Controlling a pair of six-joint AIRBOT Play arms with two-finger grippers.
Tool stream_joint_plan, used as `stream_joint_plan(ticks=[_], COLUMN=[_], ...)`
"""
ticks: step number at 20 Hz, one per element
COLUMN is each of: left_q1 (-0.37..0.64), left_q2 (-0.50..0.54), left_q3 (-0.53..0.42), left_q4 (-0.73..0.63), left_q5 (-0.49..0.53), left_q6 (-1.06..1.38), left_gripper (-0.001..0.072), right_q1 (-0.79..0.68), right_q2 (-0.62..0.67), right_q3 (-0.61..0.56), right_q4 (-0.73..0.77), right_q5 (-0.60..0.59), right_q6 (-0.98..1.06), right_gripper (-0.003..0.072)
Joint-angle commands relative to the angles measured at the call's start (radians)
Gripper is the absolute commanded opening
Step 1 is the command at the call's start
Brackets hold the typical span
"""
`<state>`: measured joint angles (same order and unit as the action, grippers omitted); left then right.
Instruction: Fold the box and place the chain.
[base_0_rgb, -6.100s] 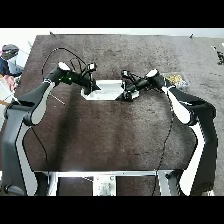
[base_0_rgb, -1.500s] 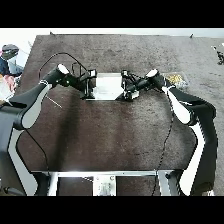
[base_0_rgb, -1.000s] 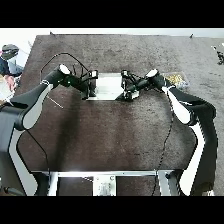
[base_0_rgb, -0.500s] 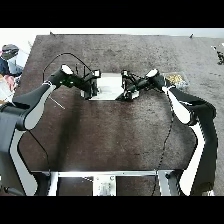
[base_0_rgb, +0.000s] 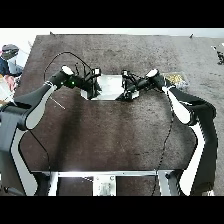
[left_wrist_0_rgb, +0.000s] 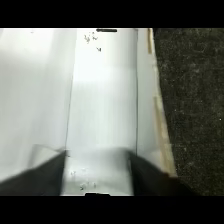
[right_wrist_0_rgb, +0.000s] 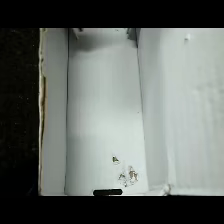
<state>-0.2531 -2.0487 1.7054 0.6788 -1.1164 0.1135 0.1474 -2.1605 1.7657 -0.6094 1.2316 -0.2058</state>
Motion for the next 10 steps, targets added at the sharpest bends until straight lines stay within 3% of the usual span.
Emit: stream_joint_plan(ticks=[1,6,8,9,10], left_q1=[0.000,0.002,0.018,0.034,0.050], left_q2=[-0.001,-0.002,-0.001,-0.001,-0.001], left_q3=[0.000,0.000,0.000,0.000,0.000], left_q4=[0.000,0.027,0.024,0.023,0.019], left_q5=[0.019,0.018,-0.001,-0.014,-0.033], left_q6=[0.000,-0.005,-0.008,-0.013,-0.026], left_gripper=[0.0511,0.0508,0.0245,0.0174,0.0164], right_q1=[0.001,0.001,0.001,0.001,0.001], right_q2=[-0.001,-0.001,-0.001,-0.001,-0.001], right_q3=[0.000,0.000,0.000,0.000,0.000], right_q4=[0.001,0.001,0.001,0.000,0.001], right_q5=[0.000,0.000,0.000,0.000,0.000], right_q6=[0.000,0.000,0.000,0.000,0.000], right_gripper=[0.0462,0.0461,0.0461,0.0461,0.0461])
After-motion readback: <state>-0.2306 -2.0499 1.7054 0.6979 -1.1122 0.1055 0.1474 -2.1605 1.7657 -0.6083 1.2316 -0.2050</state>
